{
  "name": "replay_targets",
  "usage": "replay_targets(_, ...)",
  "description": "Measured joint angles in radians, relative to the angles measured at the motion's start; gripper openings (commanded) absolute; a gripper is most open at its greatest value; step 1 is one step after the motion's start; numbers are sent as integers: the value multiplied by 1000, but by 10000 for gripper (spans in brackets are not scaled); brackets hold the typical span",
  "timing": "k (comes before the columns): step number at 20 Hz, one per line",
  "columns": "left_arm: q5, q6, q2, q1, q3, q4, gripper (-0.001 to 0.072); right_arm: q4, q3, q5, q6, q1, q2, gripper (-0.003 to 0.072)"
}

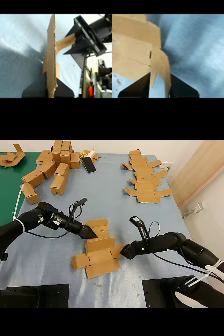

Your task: Fold the box.

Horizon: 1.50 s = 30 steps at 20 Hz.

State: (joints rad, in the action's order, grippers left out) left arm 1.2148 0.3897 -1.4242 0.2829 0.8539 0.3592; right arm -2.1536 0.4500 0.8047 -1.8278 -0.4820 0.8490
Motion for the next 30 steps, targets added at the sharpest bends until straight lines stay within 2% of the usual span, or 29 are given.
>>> replay_targets(6, -161, -249, 82, 142, 0, -116, 12, 396, 153, 210, 290, 105, -74, 332)
replay_targets(7, -176, -283, 87, 157, 0, -127, 12, 441, 176, 228, 326, 120, -94, 272)
replay_targets(8, -190, -319, 92, 170, -1, -133, 12, 473, 197, 237, 356, 134, -116, 123)
replay_targets(9, -205, -348, 94, 179, -2, -134, 12, 484, 211, 240, 380, 142, -134, 50)
replay_targets(10, -222, -378, 96, 187, -3, -134, 12, 482, 223, 235, 397, 149, -151, 25)
replay_targets(15, -278, -496, 100, 233, -6, -95, 12, 367, 243, 193, 417, 160, -169, 18)
replay_targets(21, -393, -548, 92, 292, -45, -56, 12, 314, 248, 145, 420, 162, -89, 18)
replay_targets(30, -417, -556, 75, 302, -85, -55, 12, 267, 248, 128, 395, 159, -12, 18)
